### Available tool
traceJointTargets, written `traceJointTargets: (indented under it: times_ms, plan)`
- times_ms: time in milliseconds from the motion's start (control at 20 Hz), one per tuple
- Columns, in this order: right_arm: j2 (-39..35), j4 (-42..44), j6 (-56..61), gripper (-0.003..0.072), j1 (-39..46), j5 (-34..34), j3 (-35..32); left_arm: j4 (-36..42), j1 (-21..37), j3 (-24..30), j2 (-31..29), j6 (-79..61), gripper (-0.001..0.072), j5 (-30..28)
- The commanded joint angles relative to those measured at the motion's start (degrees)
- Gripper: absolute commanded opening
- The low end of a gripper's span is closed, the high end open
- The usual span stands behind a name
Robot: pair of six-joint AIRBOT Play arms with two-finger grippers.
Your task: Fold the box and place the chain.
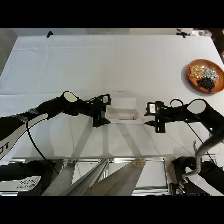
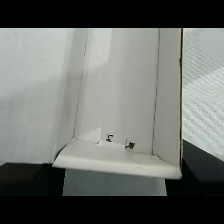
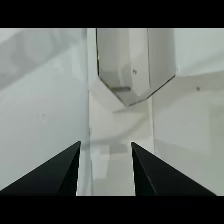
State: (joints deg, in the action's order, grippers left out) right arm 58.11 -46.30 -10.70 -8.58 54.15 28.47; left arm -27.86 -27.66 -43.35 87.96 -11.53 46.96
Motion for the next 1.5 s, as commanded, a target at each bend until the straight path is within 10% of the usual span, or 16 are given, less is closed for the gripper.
traceJointTargets:
  times_ms: [0,650,1200,1350,1450]
  plan:
    - [4.3,9.5,-7.2,0.0343,0.0,-3.1,0.0,0.0,0.0,0.0,0.0,0.0,0.0254,0.0]
    - [10.5,20.8,-15.1,0.0238,-0.1,-4.0,0.0,0.0,0.0,0.0,0.0,0.0,0.0254,0.0]
    - [10.5,20.9,-15.2,0.0243,-12.5,-18.5,0.0,0.0,0.1,0.0,0.0,0.0,0.0254,0.0]
    - [10.5,20.7,-15.1,0.0442,-12.5,-19.2,0.0,0.0,0.1,0.0,0.0,0.0,0.0254,0.0]
    - [10.5,20.7,-14.6,0.044,-12.5,-19.1,0.0,0.0,0.0,0.0,-0.1,0.0,0.0254,0.0]
